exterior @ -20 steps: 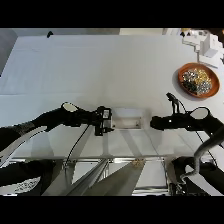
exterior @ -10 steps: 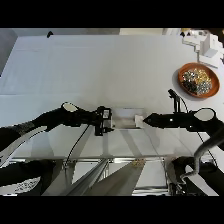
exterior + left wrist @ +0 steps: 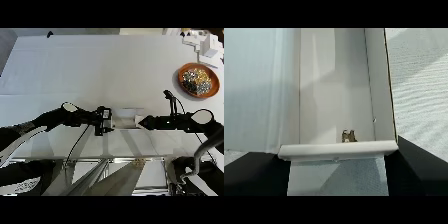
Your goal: Fold the box and place the chain.
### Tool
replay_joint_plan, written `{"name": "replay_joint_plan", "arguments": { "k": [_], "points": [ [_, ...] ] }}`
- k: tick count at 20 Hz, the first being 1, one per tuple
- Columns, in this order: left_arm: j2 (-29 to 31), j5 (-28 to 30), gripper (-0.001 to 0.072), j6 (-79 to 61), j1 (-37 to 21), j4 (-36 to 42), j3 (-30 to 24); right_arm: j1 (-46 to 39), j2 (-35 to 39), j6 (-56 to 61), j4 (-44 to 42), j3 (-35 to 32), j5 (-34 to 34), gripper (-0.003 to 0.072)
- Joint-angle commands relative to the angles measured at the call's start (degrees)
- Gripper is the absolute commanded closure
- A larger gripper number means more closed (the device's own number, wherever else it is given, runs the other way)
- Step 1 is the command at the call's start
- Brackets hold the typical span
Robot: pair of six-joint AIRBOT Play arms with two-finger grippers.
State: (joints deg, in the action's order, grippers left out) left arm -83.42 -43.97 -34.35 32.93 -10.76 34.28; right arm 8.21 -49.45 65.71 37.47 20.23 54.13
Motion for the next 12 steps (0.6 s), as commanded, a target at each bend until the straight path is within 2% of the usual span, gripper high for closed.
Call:
{"name": "replay_joint_plan", "arguments": {
  "k": [1,3,5,12],
  "points": [
    [0.02,0.00,0.0644,-0.02,0.02,0.00,0.02,5.70,0.04,6.67,5.70,0.59,-5.55,0.0210],
    [0.04,0.02,0.0644,-0.02,0.02,0.00,0.02,9.38,-0.11,15.80,16.11,3.15,-6.43,0.0207],
    [0.04,0.00,0.0644,-0.02,0.02,0.00,0.02,12.31,-0.68,23.41,22.97,6.01,-6.64,0.0194],
    [0.02,0.00,0.0644,-0.02,0.02,0.00,0.02,23.91,-11.23,41.24,34.10,15.08,-3.87,0.0184]
  ]
}}
